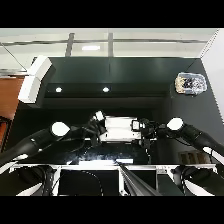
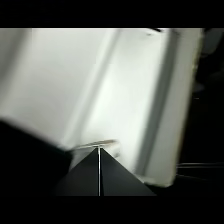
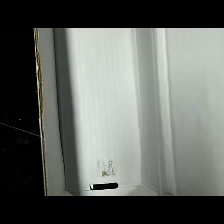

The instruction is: Fold the box and place the chain.

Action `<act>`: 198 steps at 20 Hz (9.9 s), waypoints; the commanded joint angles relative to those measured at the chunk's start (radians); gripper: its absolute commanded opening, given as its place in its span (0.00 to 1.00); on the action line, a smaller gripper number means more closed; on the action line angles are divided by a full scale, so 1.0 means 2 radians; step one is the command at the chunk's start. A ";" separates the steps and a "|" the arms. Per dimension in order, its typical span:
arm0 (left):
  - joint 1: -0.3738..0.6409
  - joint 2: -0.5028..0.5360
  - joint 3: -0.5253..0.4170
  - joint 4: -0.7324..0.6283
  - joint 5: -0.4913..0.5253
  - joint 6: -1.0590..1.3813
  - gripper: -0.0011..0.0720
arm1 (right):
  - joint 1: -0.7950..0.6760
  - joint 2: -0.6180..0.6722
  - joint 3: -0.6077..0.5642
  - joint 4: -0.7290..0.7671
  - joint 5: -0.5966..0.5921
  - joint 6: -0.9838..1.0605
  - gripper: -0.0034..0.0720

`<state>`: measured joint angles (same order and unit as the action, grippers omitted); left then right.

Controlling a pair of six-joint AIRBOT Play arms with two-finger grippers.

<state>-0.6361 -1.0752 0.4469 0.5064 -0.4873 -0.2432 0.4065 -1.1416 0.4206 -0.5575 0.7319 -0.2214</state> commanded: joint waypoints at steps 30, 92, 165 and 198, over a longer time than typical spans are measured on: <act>0.182 -0.138 0.023 -0.031 -0.237 -0.416 0.05 | 0.000 0.000 0.000 0.000 0.000 0.000 0.20; -0.133 -0.200 0.305 0.474 -0.312 -1.031 0.67 | 0.000 0.000 0.000 0.002 -0.002 0.000 0.20; -0.145 -0.216 0.324 0.500 -0.320 -1.059 0.05 | -0.007 0.036 0.007 0.031 0.033 0.081 0.31; -0.144 -0.216 0.324 0.500 -0.322 -1.059 0.05 | -0.286 0.079 -0.062 -0.129 0.186 0.725 0.06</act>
<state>-0.9257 -1.5078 1.0943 1.5063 -1.1301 -2.3604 -0.1783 -0.9508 0.3649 -0.8585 1.0405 1.2198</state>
